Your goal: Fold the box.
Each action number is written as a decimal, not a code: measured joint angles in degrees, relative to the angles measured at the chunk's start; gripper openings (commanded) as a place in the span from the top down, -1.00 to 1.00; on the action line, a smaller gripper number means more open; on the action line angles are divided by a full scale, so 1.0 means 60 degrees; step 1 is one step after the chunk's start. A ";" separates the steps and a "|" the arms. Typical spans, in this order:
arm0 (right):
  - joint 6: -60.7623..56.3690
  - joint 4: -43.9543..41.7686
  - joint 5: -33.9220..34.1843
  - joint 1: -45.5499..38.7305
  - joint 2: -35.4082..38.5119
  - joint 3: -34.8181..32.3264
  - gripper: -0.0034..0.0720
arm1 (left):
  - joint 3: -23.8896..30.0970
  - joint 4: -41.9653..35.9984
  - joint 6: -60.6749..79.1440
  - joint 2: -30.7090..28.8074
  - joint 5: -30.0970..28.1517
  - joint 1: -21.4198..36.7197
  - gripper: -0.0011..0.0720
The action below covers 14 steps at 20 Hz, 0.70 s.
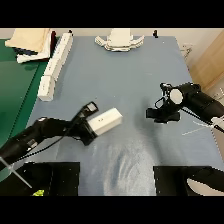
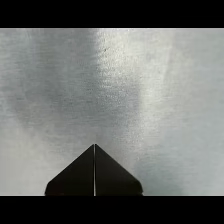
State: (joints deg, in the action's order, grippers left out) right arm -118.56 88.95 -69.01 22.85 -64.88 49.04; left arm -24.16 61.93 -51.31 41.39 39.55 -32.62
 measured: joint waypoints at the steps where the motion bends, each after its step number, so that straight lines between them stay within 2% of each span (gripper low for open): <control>1: 0.0000 0.0044 0.0073 0.0004 0.0000 0.0000 0.90 | 0.0000 0.0780 -0.0885 -0.0543 0.0361 0.0514 -0.28; 4: 0.0058 0.0146 0.0321 0.0004 -0.0004 0.0000 0.89 | 0.0000 0.2648 -0.3067 -0.2157 0.1698 0.2208 -0.28; 8: 0.0368 0.0215 0.0685 0.0004 -0.0004 0.0000 0.90 | 0.0087 0.3909 -0.4211 -0.3373 0.3311 0.4306 -0.28; 11: 0.0594 0.0233 0.0889 0.0000 -0.0004 0.0000 0.90 | 0.0219 0.4364 -0.4280 -0.3687 0.3657 0.5566 -0.28; 14: 0.0743 0.0251 0.0998 0.0000 -0.0004 0.0000 0.90 | 0.0452 0.4554 -0.4062 -0.3687 0.3096 0.6422 -0.28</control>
